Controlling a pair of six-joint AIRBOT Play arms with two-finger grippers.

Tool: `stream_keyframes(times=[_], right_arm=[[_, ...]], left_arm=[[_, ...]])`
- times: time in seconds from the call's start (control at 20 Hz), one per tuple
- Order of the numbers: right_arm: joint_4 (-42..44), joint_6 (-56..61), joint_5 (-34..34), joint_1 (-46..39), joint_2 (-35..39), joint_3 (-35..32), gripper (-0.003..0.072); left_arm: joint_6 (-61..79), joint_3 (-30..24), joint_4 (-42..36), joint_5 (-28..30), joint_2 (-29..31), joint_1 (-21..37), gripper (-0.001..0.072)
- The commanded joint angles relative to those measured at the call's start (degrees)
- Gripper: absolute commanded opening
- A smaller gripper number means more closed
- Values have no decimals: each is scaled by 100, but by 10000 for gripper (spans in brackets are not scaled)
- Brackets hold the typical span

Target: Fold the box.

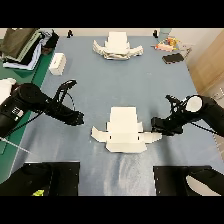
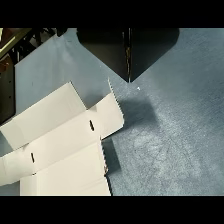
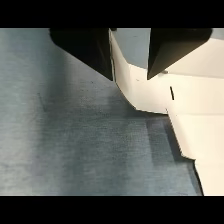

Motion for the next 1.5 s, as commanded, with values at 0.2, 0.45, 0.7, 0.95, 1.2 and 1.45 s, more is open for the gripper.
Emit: stream_keyframes(times=[0.2, 0.45, 0.7, 0.95, 1.2, 1.45], right_arm=[[533, -706, 236, 4, -590, 70, 197], [1276, -1596, -26, 17, -680, 68, 40], [1497, -2625, -284, 485, -299, -146, 1], [1574, -2627, -2090, 1294, 723, -962, 3], [1578, -2629, -2430, 1631, 673, -1014, 3], [1574, -2627, -2428, 1661, 673, -1016, 3]], left_arm=[[4, -2, 2, 72, -2, 4, 14], [0, -2, -22, 175, -2, -7, 13], [-92, -2, -20, 457, -2, 46, 101], [-278, -2, -17, 726, -267, 376, 635], [1027, 0, -1093, 730, -1263, 398, 635], [2796, 249, -2288, 444, -2452, 387, 634]])
